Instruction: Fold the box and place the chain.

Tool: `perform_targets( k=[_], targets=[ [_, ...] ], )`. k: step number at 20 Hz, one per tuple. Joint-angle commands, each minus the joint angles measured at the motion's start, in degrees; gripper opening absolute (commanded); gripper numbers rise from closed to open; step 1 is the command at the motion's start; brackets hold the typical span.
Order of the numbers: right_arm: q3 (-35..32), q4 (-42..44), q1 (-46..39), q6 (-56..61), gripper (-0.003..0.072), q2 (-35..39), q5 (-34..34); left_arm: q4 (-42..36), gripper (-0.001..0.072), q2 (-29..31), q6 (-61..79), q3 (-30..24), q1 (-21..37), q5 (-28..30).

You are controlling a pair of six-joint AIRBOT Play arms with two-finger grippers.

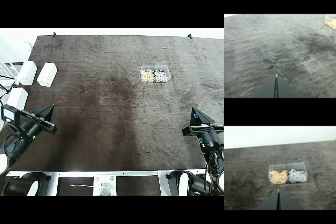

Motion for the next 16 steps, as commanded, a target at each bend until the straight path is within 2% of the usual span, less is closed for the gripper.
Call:
perform_targets(
  k=[1, 4, 8, 16],
  targets=[
    [-0.46, -1.62, 9.05, 0.11, 0.0015, 0.04, -6.05, 0.00, 0.0019, 0.04, -0.24, -0.04, -0.02, -0.11],
    [-2.27, -9.55, 18.27, 0.15, 0.0014, 0.02, -14.80, 0.00, 0.0019, 0.04, -0.24, -0.04, -0.02, -0.11],
    [-4.92, -11.52, 21.05, 0.15, 0.0015, 0.02, -26.97, 0.02, 0.0019, 0.04, -0.24, -0.04, -0.02, -0.09],
    [-6.40, -11.54, 21.07, 0.13, 0.0018, 0.02, -27.93, 0.00, 0.0019, 0.04, -0.24, -0.04, -0.02, -0.11]
  ],
)
